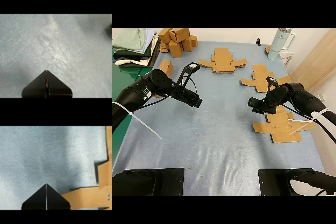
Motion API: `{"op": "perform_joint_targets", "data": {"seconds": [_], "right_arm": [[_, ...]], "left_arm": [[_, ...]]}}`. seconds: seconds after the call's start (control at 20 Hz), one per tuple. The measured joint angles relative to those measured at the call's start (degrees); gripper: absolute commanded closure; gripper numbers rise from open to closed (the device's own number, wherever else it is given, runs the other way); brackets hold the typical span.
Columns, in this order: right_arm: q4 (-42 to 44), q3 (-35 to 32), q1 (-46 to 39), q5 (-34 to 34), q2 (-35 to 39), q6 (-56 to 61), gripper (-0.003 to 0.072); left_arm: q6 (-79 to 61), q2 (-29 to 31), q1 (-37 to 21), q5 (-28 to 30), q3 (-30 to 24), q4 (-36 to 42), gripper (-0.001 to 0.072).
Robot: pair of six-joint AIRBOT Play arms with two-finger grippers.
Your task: Fold the box.
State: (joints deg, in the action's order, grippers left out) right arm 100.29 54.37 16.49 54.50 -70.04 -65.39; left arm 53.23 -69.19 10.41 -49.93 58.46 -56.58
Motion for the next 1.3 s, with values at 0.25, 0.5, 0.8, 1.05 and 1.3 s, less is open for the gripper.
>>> {"op": "perform_joint_targets", "data": {"seconds": [0.25, 0.5, 0.8, 1.05, 1.3], "right_arm": [[0.00, 0.00, 0.00, 0.02, 0.00, 0.00, 0.0683], [0.02, 0.00, 0.00, 0.02, 0.00, 0.00, 0.0684], [0.24, 0.00, 0.00, -0.24, 0.00, 0.00, 0.0683], [0.79, 0.70, -0.42, -4.81, -0.17, -0.02, 0.0676], [-15.17, 9.01, -11.50, 5.20, -0.31, -3.98, 0.0364]], "left_arm": [[0.00, 0.00, 0.00, -0.02, 0.00, 0.00, 0.0695], [0.00, 0.00, 0.00, -0.02, 0.00, -0.02, 0.0695], [0.00, 0.00, 0.00, 0.00, 0.00, 0.00, 0.0695], [0.00, 0.00, 0.00, 1.73, 0.00, 3.37, 0.0695], [0.04, 0.00, 0.00, 2.89, 0.00, 9.51, 0.0546]]}}
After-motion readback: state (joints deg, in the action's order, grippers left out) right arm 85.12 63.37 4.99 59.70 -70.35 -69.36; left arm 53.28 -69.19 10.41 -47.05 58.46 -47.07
